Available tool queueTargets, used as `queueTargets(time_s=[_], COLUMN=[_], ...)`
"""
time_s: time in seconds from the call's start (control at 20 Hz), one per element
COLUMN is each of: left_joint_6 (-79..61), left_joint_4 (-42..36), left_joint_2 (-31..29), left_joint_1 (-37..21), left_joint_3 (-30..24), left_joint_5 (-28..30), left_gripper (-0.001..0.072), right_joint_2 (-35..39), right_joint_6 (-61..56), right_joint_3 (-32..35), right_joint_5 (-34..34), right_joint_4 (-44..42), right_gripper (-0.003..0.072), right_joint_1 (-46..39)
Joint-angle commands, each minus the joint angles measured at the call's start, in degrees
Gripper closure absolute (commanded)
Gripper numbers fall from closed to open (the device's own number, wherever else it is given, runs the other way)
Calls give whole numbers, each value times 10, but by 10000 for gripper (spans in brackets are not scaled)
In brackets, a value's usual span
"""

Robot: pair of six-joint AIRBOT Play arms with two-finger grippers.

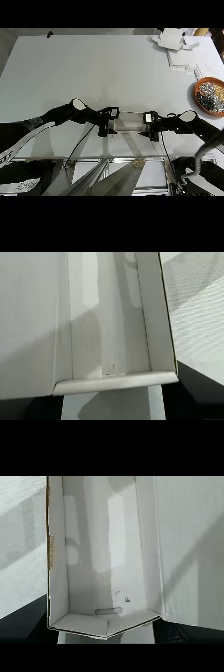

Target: Fold the box and place the chain.

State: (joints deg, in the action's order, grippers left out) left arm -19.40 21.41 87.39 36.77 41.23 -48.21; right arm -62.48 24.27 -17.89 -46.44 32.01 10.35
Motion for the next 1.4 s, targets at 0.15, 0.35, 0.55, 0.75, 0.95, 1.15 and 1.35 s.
queueTargets(time_s=[0.15, 0.35, 0.55, 0.75, 0.95, 1.15, 1.35], left_joint_6=[0, 0, 0, 0, 0, 0, 0], left_joint_4=[0, 0, 0, 0, 0, 0, 0], left_joint_2=[0, 0, 0, 0, 0, 0, 0], left_joint_1=[0, 0, 0, 0, 0, 0, 0], left_joint_3=[0, 0, 0, 0, 0, 0, 0], left_joint_5=[0, 0, 0, 0, 0, 0, 0], left_gripper=[437, 437, 437, 437, 437, 437, 437], right_joint_2=[70, 174, 273, 307, 257, 134, 37], right_joint_6=[-123, -229, -272, -252, -198, -197, -200], right_joint_3=[0, 0, 0, 1, 1, 1, 0], right_joint_5=[-8, -36, -73, -86, -42, 96, 146], right_joint_4=[135, 273, 262, 61, -119, -204, -181], right_gripper=[39, 7, 72, 413, 667, 667, 667], right_joint_1=[0, 0, 0, 1, 1, 1, 0])
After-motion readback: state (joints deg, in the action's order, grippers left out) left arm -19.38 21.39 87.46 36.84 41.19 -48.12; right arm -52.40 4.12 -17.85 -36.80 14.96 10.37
